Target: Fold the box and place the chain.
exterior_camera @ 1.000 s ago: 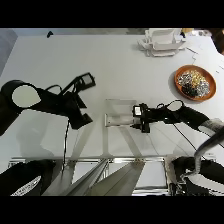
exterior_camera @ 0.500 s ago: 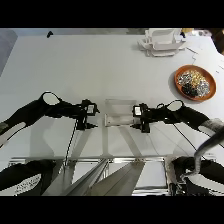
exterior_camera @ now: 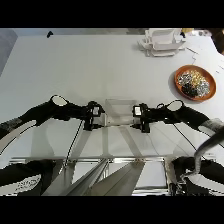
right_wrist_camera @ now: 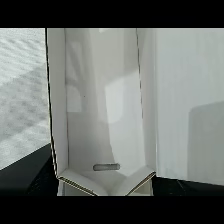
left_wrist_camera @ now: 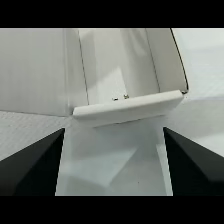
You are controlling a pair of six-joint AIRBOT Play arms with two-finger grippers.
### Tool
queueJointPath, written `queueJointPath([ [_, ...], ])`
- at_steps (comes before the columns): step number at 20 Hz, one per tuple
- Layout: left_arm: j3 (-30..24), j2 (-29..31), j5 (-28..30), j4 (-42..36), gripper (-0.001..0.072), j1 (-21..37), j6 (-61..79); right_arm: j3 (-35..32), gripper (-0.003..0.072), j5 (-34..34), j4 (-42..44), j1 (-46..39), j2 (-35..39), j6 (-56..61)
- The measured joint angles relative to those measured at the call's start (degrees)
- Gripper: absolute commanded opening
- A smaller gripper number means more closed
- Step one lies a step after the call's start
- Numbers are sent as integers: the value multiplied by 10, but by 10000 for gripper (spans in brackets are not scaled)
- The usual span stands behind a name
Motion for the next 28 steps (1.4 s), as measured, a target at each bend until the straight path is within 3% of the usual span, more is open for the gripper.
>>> queueJointPath([
  [18,0,-6,6,-19,697,-20,-14,0,452,0,0,0,0,0],
  [28,-1,-6,-9,9,699,-25,-46,0,452,2,0,0,0,0],
])
